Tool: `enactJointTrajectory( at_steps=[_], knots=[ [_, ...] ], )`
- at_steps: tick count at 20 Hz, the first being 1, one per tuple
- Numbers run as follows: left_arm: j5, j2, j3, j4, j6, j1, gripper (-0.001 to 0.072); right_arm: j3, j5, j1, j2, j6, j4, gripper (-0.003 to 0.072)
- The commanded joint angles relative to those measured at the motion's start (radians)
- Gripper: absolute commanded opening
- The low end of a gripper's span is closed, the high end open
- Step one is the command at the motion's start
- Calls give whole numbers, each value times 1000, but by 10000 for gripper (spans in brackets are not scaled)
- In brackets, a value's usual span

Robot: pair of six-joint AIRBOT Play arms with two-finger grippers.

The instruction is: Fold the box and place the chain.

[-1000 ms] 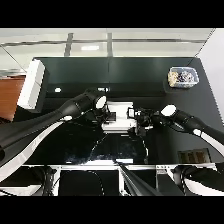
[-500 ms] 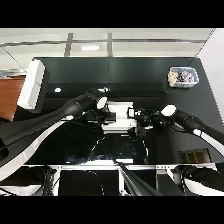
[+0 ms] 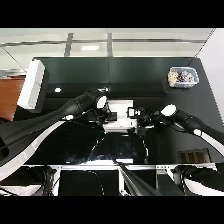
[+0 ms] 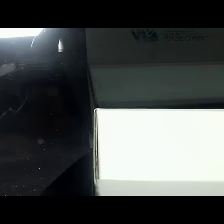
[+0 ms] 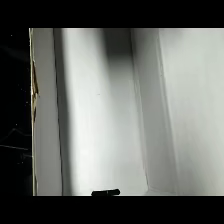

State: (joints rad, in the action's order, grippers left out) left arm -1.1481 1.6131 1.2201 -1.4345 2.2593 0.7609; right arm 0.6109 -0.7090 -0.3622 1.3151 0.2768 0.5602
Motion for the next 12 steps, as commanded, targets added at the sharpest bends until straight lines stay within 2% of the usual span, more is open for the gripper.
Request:
enactJointTrajectory(
  at_steps=[1,4,9,10,11,12],
  knots=[
    [-8,0,0,-5,-2,-1,26,1,-34,2,-45,-84,62,697],
    [-8,0,0,-8,-12,-1,26,1,-82,2,-135,-137,201,697],
    [-8,0,0,-9,-12,-1,27,1,-71,2,-169,-142,230,696],
    [-9,0,0,-8,-12,-1,27,1,-69,2,-169,-138,230,676],
    [-10,0,0,-8,-12,-1,27,1,-56,2,-169,-138,230,612],
    [-12,0,0,-8,-12,-1,27,1,-37,2,-169,-138,230,596]
  ],
)
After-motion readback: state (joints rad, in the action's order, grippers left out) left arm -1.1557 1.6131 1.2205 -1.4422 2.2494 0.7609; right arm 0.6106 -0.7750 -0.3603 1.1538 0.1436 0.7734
